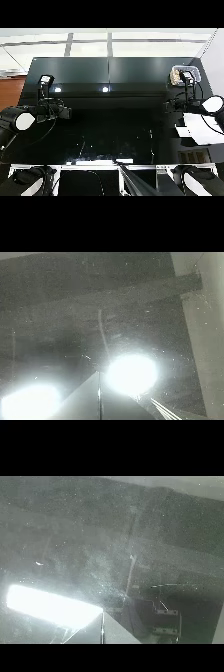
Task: Fold the box and place the chain.
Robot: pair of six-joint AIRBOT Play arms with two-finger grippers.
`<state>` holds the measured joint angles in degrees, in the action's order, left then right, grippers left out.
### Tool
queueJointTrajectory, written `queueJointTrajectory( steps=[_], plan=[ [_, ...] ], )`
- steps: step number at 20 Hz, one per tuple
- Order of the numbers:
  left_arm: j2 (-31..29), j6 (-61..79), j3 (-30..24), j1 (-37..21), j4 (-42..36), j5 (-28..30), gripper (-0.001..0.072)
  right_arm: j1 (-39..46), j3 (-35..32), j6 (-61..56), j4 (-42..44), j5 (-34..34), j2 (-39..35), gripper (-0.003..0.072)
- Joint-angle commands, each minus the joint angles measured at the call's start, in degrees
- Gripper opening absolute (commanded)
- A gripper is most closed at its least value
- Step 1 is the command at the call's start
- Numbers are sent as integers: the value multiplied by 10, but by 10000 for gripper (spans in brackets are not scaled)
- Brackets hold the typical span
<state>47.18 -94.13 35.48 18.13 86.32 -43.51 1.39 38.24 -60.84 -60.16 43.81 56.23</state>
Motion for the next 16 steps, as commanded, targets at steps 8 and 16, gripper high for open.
queueJointTrajectory(
  steps=[8,16],
  plan=[
    [0,0,0,0,0,0,31,0,0,0,0,0,0,18],
    [0,0,0,0,-9,13,31,-1,0,-2,20,0,0,18]
  ],
)
